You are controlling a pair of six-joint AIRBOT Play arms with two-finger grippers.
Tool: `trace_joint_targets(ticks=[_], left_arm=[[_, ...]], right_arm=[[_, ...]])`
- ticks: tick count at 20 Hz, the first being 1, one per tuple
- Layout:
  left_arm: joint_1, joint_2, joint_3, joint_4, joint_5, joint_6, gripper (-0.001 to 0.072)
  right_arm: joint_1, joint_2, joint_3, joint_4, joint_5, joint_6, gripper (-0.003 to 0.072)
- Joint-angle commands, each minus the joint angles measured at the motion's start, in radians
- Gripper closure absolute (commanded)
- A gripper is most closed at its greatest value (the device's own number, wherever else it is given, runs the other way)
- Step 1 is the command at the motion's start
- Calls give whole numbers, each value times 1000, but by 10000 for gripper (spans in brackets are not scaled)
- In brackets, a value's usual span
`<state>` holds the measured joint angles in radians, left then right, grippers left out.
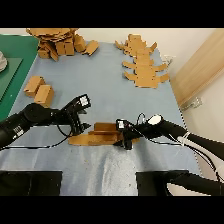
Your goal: Fold the box.
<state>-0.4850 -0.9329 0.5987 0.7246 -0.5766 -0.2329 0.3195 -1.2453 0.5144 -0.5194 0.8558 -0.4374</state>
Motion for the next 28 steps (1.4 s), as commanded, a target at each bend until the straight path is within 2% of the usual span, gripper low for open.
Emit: trace_joint_targets(ticks=[1,2,3,5,6,8,10,13,18,23,28], left_arm=[[0,71,1,324,-201,-507,475],[-1,74,0,328,-318,-564,696],[-6,69,-3,312,-398,-640,695],[-35,53,-6,202,-452,-776,695],[-60,43,-5,90,-430,-773,695],[-106,-8,-4,-183,-286,-713,695],[-109,-105,26,-330,-206,-626,695],[-58,-279,124,-362,-166,-617,695],[37,-480,283,-448,-219,-616,696],[22,-621,301,-447,-332,-654,696],[0,-634,301,-447,-340,-684,696]], right_arm=[[0,0,0,0,0,0,225],[0,0,0,0,0,0,226],[0,0,0,0,0,0,226],[0,0,0,0,0,0,226],[0,0,0,0,0,0,225],[0,0,0,0,0,0,226],[0,0,0,0,0,0,226],[0,0,0,0,0,0,226],[0,0,0,0,0,0,226],[0,0,0,0,0,0,226],[0,0,0,0,0,0,226]])
